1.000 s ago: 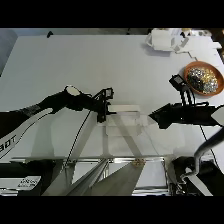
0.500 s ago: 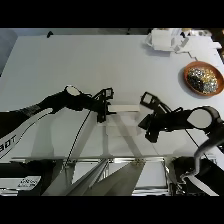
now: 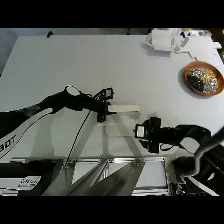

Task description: Fold the box and place the chain.

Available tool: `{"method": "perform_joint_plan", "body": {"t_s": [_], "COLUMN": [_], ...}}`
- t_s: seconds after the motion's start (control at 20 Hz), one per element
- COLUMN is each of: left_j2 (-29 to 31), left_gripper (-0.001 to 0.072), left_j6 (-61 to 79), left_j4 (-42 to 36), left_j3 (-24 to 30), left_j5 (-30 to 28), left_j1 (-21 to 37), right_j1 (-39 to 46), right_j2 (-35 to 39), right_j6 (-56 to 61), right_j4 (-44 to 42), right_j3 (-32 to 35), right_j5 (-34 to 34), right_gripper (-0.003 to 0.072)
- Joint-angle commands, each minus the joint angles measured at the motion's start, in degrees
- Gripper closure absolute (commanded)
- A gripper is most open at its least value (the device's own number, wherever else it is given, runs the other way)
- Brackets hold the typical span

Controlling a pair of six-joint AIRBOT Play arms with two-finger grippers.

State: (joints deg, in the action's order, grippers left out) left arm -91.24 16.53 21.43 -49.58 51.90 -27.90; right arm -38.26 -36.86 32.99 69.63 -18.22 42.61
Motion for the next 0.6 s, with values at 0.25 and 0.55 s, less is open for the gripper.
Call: {"method": "perform_joint_plan", "body": {"t_s": [0.25, 0.55], "left_j2": [-0.04, -0.04], "left_gripper": [0.0699, 0.0699], "left_j6": [0.00, 0.00], "left_j4": [0.00, 0.00], "left_j3": [-0.02, -0.02], "left_j5": [0.20, 0.20], "left_j1": [-0.04, -0.04], "right_j1": [-6.05, -6.01], "right_j2": [0.76, -6.54], "right_j6": [-8.00, -8.02], "right_j4": [2.34, 1.38], "right_j3": [8.07, 7.82], "right_j5": [-16.85, -24.70], "right_gripper": [0.0002, 0.0002]}}
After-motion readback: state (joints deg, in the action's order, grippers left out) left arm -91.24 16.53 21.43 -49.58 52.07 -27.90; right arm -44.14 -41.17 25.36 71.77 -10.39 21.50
